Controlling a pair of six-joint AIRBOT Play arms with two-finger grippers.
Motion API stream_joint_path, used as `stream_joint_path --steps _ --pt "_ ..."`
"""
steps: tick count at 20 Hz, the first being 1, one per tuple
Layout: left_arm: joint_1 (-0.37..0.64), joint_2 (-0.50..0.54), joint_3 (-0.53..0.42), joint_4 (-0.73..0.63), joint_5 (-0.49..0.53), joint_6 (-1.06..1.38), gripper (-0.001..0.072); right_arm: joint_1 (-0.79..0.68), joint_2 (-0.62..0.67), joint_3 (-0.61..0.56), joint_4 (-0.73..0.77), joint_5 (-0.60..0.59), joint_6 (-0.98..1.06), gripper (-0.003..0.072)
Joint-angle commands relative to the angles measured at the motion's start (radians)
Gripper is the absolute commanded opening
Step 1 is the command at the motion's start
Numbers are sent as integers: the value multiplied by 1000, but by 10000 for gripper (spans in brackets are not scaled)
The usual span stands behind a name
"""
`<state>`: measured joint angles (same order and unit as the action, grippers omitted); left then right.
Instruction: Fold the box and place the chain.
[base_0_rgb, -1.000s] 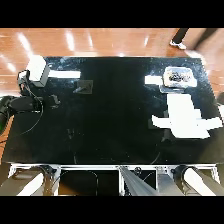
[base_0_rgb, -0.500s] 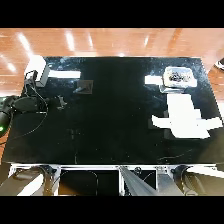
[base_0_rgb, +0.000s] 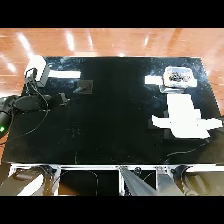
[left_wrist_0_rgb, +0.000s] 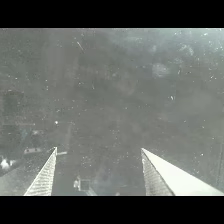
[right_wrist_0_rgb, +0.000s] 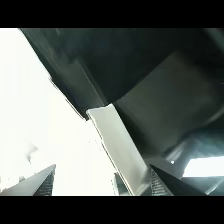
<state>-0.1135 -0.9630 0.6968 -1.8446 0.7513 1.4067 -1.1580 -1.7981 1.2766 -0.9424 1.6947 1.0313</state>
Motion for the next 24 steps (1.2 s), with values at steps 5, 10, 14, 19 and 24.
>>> stream_joint_path --steps 5,10,14,19,24 --pt "0 1 1 -8 -10 -1 608 141 -36 4 -89 5 -6 720" --pt "0 1 1 -10 -11 -2 608 208 -32 3 -87 55 -14 38" --pt "-1 1 1 -39 -11 -1 608 309 53 -34 -50 42 -19 37" --pt "-2 0 0 -45 -33 0 607 522 309 -325 229 -147 -18 37" --pt "-21 -2 0 -60 -19 -1 608 905 604 -620 359 -458 -18 37"
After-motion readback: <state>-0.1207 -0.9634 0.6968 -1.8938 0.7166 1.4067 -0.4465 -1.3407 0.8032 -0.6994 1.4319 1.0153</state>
